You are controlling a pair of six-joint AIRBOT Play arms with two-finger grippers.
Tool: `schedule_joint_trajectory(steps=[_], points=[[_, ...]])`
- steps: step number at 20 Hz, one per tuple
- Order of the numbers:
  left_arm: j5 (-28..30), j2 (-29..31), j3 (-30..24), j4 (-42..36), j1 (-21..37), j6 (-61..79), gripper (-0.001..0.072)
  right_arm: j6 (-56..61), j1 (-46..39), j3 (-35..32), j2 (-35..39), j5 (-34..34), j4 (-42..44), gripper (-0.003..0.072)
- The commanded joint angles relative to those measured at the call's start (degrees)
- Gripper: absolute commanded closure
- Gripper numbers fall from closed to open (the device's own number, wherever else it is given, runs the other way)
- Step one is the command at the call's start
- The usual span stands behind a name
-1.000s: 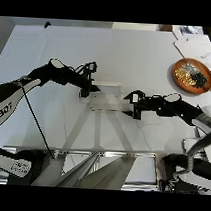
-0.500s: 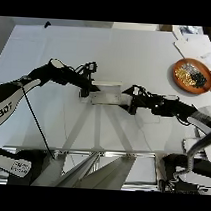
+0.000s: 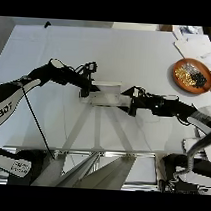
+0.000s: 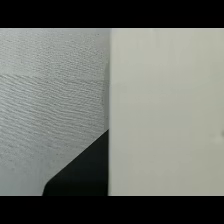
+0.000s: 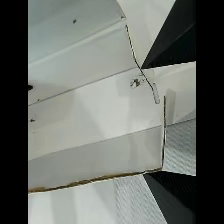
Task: Fold the box and place the chain.
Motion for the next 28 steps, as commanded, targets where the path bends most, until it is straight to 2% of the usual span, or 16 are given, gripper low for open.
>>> schedule_joint_trajectory(steps=[1,3,6,12,18,23,25,28], points=[[0.00,-0.02,-0.04,0.02,-0.02,0.00,0.0698,0.15,-0.92,0.02,-0.04,1.60,-0.52,-0.0007],[0.00,-0.02,-0.04,0.02,-0.02,0.00,0.0698,1.18,-2.23,0.20,-0.04,1.53,0.00,-0.0007],[0.00,-0.02,-0.04,0.02,-0.02,0.00,0.0698,16.63,-2.80,2.01,-0.04,-4.55,-0.81,-0.0007],[0.00,-0.02,-0.04,0.02,-0.02,0.02,0.0698,13.38,-2.78,5.46,-0.11,-4.04,-2.19,-0.0006],[0.00,-0.02,-0.04,0.02,-0.02,0.00,0.0698,16.55,-2.78,12.17,-5.62,3.58,-12.28,-0.0006],[0.00,-0.02,-0.04,0.02,-0.02,0.00,0.0698,21.09,-2.80,21.90,-12.24,11.06,-24.81,-0.0006],[0.00,-0.02,-0.04,0.02,-0.02,0.00,0.0698,21.99,-2.80,25.22,-15.30,14.40,-26.53,-0.0006],[0.00,-0.02,-0.04,0.02,-0.02,0.00,0.0698,21.99,-2.71,26.97,-17.86,15.26,-26.40,-0.0006]])
